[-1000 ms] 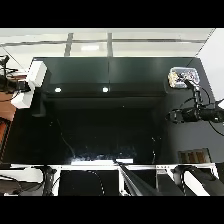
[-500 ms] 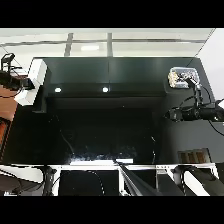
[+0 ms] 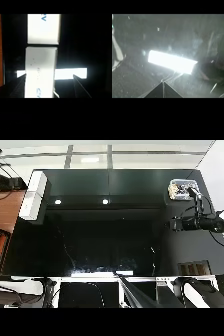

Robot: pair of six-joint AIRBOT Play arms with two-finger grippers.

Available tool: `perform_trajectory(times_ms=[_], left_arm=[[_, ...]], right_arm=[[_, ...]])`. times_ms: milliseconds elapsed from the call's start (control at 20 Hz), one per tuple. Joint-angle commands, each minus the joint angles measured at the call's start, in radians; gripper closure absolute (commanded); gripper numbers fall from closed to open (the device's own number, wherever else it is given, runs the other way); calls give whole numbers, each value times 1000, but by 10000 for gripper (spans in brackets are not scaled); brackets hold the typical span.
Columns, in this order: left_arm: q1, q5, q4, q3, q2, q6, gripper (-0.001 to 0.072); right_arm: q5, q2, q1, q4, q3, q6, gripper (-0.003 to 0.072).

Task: Fold the box and place the chain.

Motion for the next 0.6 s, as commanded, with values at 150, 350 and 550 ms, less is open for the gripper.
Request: perform_trajectory(times_ms=[150, 350, 550], left_arm=[[-53, -202, -36, 31, 218, -349, 558], [-203, -111, -38, -170, 454, -292, 684], [-407, 153, -28, -585, 740, -289, 684]], right_arm=[[-48, 1, 78, -8, 197, -71, 671], [47, 2, 58, -37, 288, -69, 671], [-13, 2, 60, 8, 206, -97, 674]])
